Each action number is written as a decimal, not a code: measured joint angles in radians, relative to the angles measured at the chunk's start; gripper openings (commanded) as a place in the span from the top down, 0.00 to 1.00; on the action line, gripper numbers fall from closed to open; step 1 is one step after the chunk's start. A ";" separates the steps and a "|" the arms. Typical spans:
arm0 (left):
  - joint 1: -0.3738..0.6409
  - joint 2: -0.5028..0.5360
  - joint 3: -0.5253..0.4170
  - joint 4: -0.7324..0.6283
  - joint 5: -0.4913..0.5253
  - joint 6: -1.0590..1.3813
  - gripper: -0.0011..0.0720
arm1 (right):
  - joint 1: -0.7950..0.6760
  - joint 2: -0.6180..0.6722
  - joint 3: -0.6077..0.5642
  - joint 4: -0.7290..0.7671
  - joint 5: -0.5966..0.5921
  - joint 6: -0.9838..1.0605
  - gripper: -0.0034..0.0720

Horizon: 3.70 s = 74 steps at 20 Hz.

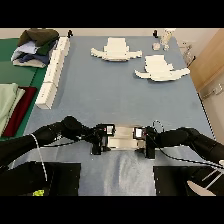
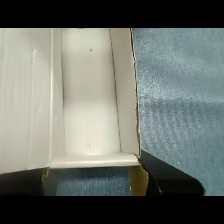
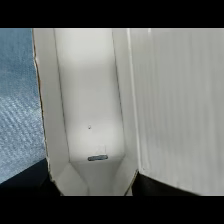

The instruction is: Fold the box.

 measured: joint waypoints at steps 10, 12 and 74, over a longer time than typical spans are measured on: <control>0.000 0.000 0.000 0.000 -0.002 0.002 0.38 | 0.000 0.000 0.000 0.000 0.000 0.002 0.42; 0.000 0.000 0.000 0.001 -0.002 0.002 0.38 | 0.000 0.000 0.000 0.000 0.000 0.002 0.42; -0.001 0.000 0.000 0.002 -0.004 0.003 0.38 | 0.087 0.187 0.269 -0.085 -0.298 1.141 0.34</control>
